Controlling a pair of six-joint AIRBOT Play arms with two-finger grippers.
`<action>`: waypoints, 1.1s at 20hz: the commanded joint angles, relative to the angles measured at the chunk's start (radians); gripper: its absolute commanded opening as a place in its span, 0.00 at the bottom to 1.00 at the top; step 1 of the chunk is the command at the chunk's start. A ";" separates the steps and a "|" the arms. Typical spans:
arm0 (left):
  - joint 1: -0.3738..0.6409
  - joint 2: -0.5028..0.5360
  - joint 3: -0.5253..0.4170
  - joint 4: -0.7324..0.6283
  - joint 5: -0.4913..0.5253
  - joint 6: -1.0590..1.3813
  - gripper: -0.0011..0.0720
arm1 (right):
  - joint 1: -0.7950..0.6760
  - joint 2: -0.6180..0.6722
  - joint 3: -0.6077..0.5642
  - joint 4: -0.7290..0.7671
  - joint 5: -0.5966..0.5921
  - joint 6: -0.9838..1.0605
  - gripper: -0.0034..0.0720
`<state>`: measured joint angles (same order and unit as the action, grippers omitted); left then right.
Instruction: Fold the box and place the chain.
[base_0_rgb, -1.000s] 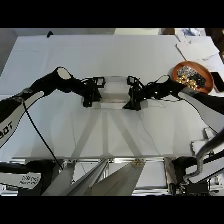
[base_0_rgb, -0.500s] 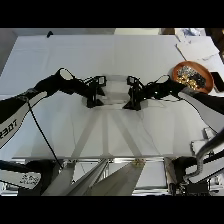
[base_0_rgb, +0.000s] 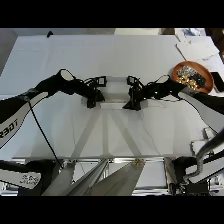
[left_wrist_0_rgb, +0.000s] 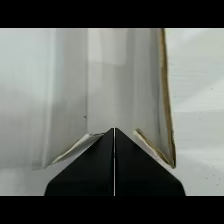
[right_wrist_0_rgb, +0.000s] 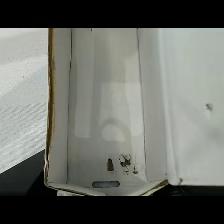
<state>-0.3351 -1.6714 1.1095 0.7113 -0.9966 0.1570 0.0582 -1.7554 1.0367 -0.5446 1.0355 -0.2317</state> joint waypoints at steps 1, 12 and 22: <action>0.027 0.060 0.000 0.001 -0.003 -0.008 0.03 | 0.001 0.000 0.001 0.000 0.000 -0.001 0.58; 0.218 0.238 0.000 0.512 -0.089 -1.140 0.02 | 0.001 0.000 0.001 -0.001 0.000 -0.001 0.58; 0.119 0.134 -0.005 0.534 -0.209 -1.352 0.02 | 0.001 0.000 0.001 0.000 0.000 -0.001 0.58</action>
<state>-0.1825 -1.5013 1.1053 1.2575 -1.1694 -1.1320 0.0586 -1.7554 1.0367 -0.5453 1.0351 -0.2325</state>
